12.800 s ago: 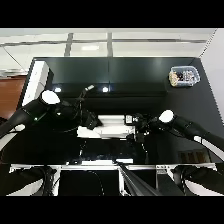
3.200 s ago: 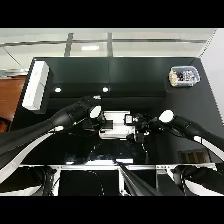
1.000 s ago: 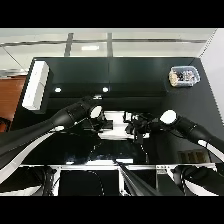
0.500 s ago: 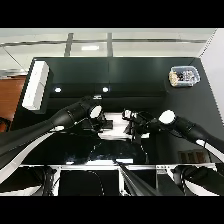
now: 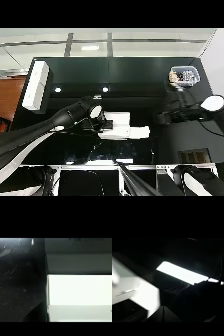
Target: Fold the box and place the chain.
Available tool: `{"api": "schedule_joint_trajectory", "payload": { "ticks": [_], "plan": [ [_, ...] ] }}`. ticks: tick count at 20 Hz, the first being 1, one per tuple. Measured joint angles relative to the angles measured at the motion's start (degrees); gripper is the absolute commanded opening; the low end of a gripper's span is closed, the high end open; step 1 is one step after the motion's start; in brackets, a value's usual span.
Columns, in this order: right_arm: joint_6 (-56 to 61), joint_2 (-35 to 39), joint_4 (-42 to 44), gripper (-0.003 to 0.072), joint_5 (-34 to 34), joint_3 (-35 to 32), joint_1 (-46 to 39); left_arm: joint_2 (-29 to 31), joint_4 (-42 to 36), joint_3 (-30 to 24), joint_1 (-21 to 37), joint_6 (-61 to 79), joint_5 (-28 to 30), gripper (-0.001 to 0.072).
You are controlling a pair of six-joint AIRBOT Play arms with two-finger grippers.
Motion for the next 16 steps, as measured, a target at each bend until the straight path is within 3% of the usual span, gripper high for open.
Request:
{"api": "schedule_joint_trajectory", "payload": {
  "ticks": [3,5,13,14,15,16],
  "plan": [
    [8.5,-1.7,0.0,0.0013,-0.5,-4.6,-7.0,0.0,0.0,0.0,0.0,0.0,0.0,0.0023],
    [9.0,-4.6,3.7,0.0014,-0.2,-7.5,-7.3,0.0,0.0,0.0,0.0,0.0,0.0,0.0023],
    [1.4,-14.3,16.9,0.0018,-2.9,-9.6,4.8,0.0,0.0,0.0,0.0,0.0,-0.1,0.0023],
    [0.5,-14.6,17.6,0.0184,-2.5,-8.9,5.5,0.0,0.0,0.0,0.0,0.0,-0.1,0.0023],
    [-0.3,-14.9,18.3,0.0453,-1.7,-7.9,6.1,0.0,0.0,0.0,0.0,0.0,-0.1,0.0023],
    [-0.9,-15.1,18.7,0.0519,-0.9,-6.9,6.4,0.0,0.0,0.0,0.0,0.0,-0.1,0.0023]
  ]
}}
